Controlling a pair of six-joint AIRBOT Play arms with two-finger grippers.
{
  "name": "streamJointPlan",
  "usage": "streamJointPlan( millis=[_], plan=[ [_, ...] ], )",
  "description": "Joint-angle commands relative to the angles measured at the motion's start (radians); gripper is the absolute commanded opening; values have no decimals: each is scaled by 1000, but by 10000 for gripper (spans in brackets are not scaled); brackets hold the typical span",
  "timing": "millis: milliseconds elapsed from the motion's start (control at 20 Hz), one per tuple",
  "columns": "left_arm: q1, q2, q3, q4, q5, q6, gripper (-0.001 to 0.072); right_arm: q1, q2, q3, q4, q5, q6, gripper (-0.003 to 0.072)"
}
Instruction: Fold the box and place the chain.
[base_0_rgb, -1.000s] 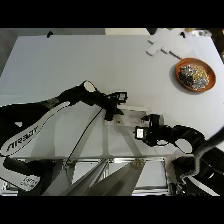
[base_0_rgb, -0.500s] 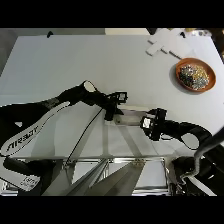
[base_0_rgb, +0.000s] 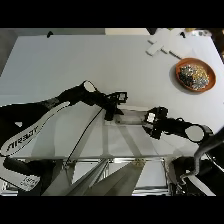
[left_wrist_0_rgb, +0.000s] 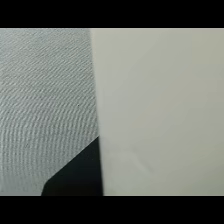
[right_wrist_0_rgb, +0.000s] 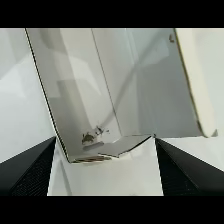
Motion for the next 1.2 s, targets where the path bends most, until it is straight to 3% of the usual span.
streamJointPlan(
  millis=[0,200,450,800,1150],
  plan=[
    [-1,1,0,0,0,0,10,-58,-36,1,110,16,-85,686],
    [-1,1,0,0,0,0,10,-103,-102,4,223,61,-290,686],
    [-1,1,0,0,1,0,10,-185,-182,53,254,119,-327,685],
    [-1,1,0,0,0,0,10,-198,-313,72,422,218,-614,685],
    [-1,1,0,0,0,0,10,-198,-432,80,436,238,-637,684]
  ],
)
